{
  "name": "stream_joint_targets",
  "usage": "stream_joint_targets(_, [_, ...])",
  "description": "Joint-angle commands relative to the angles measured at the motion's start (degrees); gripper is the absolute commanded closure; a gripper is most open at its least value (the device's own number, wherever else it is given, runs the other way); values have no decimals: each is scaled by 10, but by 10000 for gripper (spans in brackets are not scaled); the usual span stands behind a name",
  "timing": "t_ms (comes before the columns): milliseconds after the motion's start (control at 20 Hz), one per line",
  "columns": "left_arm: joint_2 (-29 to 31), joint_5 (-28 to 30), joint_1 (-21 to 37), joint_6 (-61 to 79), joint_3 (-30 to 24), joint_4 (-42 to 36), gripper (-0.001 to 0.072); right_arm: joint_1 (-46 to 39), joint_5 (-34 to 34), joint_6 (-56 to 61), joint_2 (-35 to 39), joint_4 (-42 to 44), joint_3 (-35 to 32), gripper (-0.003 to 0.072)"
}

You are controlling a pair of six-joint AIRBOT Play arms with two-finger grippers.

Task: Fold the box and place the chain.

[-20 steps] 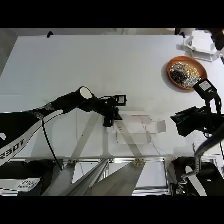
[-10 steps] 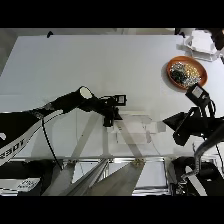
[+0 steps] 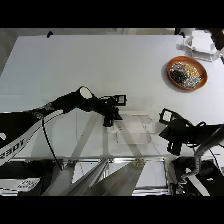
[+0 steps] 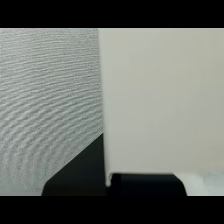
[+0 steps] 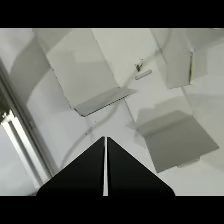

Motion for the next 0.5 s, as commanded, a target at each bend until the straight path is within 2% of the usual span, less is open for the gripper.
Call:
stream_joint_targets(0, [0,-1,0,0,1,0,699,14,-52,-52,-24,-10,-16,532])
stream_joint_targets(50, [0,-1,0,0,1,0,699,14,-63,-52,-26,-13,-16,406])
stream_joint_targets(100, [0,-1,0,0,1,-1,699,14,-80,-62,-26,-13,-19,191])
stream_joint_targets(150, [0,-1,0,0,1,-1,699,14,-90,-94,-26,-12,-23,97])
stream_joint_targets(350, [0,-1,0,0,1,-1,699,14,-93,-202,-37,-1,-51,93])
stream_joint_targets(450, [0,-1,0,0,1,-1,699,14,-124,-275,-37,24,-88,119])
